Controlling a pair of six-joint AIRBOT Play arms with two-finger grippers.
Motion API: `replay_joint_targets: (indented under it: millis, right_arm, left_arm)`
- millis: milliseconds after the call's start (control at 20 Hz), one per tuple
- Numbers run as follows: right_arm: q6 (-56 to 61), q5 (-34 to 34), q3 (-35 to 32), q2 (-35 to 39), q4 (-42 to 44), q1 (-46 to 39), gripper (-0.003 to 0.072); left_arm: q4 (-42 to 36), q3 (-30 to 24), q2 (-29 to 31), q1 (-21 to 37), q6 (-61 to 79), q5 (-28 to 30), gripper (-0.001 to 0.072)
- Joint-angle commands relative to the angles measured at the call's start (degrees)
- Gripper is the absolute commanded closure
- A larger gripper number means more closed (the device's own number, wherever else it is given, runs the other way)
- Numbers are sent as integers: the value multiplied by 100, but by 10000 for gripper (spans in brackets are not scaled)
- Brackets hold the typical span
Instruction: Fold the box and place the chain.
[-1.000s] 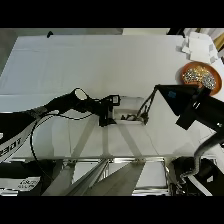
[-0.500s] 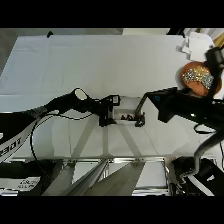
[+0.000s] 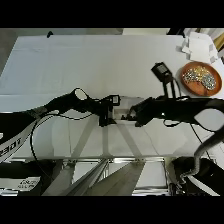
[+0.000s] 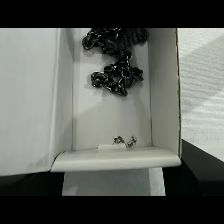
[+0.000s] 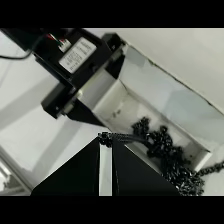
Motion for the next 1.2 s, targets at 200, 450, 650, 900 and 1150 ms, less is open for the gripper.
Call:
replay_joint_targets:
  millis: [200, 450, 650, 900, 1150]
  right_arm:
    - [-7, -568, -540, -809, -129, 72, 675]
    - [-4, -933, -579, -1279, -105, 72, 670]
    - [-7, -1150, -577, -1320, -107, 72, 484]
    - [-24, -758, -577, -181, -352, -334, 488]
    - [-1064, 485, -595, 1528, -1003, -1672, 589]
  left_arm:
    - [2, -2, 2, 4, 0, 2, 437]
    - [2, -2, 4, 4, 0, 2, 437]
    - [2, -2, 2, 4, 0, 2, 437]
    - [2, -2, 2, 4, 0, 2, 437]
    - [2, -2, 2, 4, 0, 0, 437]
